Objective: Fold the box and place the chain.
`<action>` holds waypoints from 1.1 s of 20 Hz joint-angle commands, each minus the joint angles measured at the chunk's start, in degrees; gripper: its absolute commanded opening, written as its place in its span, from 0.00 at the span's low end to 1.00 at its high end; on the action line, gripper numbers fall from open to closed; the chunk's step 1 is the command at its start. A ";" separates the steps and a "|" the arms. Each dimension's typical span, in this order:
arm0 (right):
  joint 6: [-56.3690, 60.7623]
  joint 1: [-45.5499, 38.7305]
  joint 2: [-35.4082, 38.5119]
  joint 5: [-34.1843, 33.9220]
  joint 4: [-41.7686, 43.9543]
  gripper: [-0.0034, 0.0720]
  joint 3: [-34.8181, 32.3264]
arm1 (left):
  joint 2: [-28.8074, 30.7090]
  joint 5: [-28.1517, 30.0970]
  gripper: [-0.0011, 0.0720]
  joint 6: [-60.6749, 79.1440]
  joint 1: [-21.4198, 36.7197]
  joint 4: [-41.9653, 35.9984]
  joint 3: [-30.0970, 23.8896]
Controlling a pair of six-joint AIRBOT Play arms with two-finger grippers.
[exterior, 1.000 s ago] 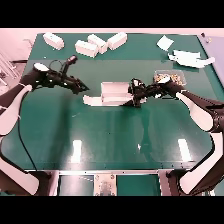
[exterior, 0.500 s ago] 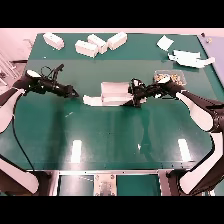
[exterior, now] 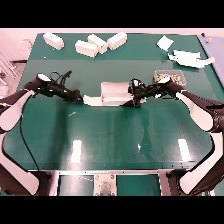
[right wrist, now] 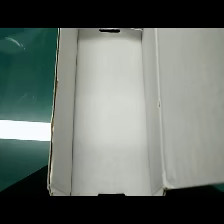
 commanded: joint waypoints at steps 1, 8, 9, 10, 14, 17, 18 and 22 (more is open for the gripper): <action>0.02 0.00 -0.02 0.00 0.00 0.81 -0.02 | -0.35 0.42 0.04 -0.22 -3.17 -0.42 -0.04; 0.02 0.00 -0.02 0.00 0.00 0.81 -0.02 | -0.35 1.25 0.04 0.55 -5.75 -5.31 0.00; 0.02 0.00 -0.02 0.00 0.00 0.81 -0.02 | -0.31 1.18 0.04 1.68 -5.75 -6.29 0.31; 0.02 0.00 -0.02 0.00 0.00 0.81 -0.02 | -0.02 1.33 0.04 2.75 -5.75 -7.63 0.39; 0.02 0.00 -0.02 0.02 0.00 0.81 -0.02 | 0.50 -0.87 0.30 4.76 -5.75 -10.86 1.22; 0.02 0.00 -0.02 0.00 0.00 0.81 -0.02 | 0.50 -1.38 0.30 4.81 -5.75 -12.63 1.62; 0.02 0.00 -0.02 0.02 0.00 0.81 -0.02 | 0.50 -1.64 0.30 4.81 -5.75 -12.63 1.92; 0.02 0.00 -0.02 0.00 0.00 0.81 -0.02 | 0.52 -2.60 0.30 4.76 -5.75 -12.72 2.49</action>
